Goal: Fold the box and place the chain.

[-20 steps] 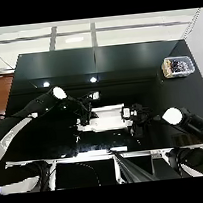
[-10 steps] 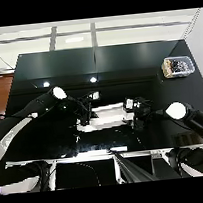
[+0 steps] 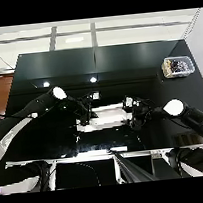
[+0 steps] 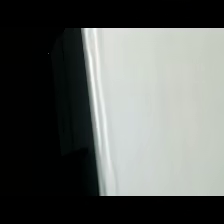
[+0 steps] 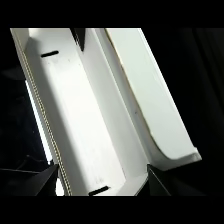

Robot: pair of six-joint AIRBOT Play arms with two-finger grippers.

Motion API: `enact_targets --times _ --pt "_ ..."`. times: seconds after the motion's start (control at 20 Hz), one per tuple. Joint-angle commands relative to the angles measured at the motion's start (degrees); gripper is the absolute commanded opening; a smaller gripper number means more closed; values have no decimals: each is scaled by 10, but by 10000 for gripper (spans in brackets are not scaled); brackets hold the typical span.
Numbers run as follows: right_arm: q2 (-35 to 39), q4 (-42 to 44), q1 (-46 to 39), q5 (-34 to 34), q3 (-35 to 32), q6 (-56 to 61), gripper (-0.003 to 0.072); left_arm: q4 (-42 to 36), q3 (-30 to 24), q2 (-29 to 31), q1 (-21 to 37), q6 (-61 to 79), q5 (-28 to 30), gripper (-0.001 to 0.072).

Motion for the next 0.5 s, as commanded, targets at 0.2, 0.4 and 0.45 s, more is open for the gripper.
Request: enact_targets --times 0.2,0.4,0.45 --pt "-19 37 -3 46 -1 -68 643 0 1 0 0 1 5 23" --pt "-18 37 -33 41 -1 -69 643 0 1 1 0 1 5 23" --pt "-17 37 -44 43 -1 -69 643 0 1 2 0 2 5 22"
